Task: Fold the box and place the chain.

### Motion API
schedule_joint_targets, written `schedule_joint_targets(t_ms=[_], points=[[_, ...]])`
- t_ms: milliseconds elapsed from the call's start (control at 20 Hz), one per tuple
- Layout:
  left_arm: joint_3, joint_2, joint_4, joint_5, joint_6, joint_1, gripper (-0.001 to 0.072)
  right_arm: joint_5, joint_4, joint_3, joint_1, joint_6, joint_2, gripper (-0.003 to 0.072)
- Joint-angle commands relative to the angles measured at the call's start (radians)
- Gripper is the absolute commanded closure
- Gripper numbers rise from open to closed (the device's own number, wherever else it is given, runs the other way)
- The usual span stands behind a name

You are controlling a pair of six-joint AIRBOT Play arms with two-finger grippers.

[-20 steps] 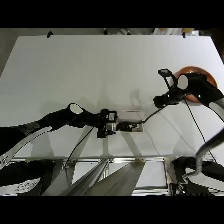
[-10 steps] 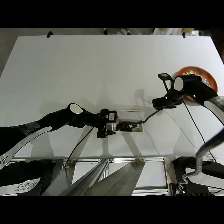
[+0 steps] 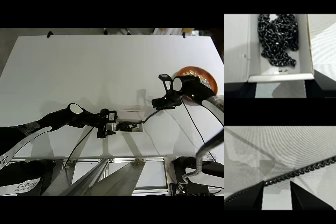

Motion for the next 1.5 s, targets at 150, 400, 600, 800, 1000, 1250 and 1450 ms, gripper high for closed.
schedule_joint_targets(t_ms=[150, 400, 600, 800, 1000, 1250, 1450], points=[[0.000, 0.000, 0.000, 0.000, 0.000, 0.000, 0.0376, 0.005, 0.000, -0.003, 0.000, -0.007, -0.031, 0.0561], [0.000, 0.000, 0.000, 0.000, 0.000, 0.000, 0.0376, 0.035, 0.000, -0.003, 0.036, -0.071, 0.008, 0.0667], [0.000, 0.000, 0.000, 0.000, 0.000, 0.000, 0.0376, 0.088, 0.001, -0.003, 0.100, -0.089, 0.126, 0.0667], [0.000, 0.000, 0.000, 0.000, 0.000, 0.000, 0.0376, 0.169, 0.018, -0.003, 0.183, -0.085, 0.288, 0.0667], [0.000, 0.000, 0.000, 0.000, 0.000, 0.000, 0.0376, 0.208, 0.058, -0.003, 0.264, -0.037, 0.441, 0.0667], [0.000, 0.000, 0.000, 0.000, 0.000, 0.000, 0.0376, 0.209, 0.179, -0.003, 0.361, -0.032, 0.575, 0.0667], [0.000, 0.000, 0.000, 0.000, 0.000, 0.000, 0.0376, 0.143, 0.272, -0.003, 0.448, -0.032, 0.600, 0.0667]])
